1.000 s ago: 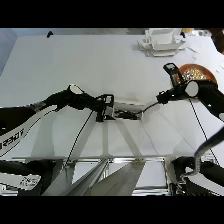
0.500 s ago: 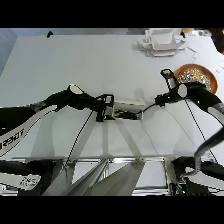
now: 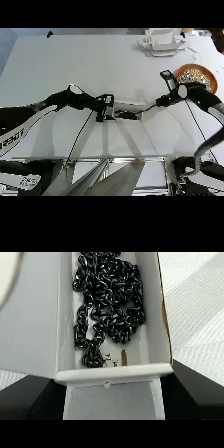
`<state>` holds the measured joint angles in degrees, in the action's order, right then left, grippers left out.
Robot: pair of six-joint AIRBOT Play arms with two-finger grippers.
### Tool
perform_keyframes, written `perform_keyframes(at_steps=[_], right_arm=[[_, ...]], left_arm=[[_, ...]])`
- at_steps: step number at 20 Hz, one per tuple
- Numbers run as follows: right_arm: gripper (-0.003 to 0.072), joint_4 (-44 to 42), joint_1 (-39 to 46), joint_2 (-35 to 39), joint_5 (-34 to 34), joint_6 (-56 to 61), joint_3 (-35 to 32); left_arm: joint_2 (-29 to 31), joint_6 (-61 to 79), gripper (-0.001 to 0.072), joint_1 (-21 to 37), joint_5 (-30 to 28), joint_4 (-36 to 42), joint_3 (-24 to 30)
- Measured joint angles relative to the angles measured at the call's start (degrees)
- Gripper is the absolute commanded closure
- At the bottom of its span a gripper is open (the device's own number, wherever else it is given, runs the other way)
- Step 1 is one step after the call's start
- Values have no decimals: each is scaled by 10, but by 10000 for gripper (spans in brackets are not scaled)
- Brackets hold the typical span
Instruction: Fold the box and place the chain.
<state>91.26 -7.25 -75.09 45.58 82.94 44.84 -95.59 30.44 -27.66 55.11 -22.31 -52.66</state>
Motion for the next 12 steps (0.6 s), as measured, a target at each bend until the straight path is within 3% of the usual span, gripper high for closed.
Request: perform_keyframes(at_steps=[12], right_arm=[[671,-35,-46,235,91,-10,0]], left_arm=[[0,0,629,0,0,0,0]])
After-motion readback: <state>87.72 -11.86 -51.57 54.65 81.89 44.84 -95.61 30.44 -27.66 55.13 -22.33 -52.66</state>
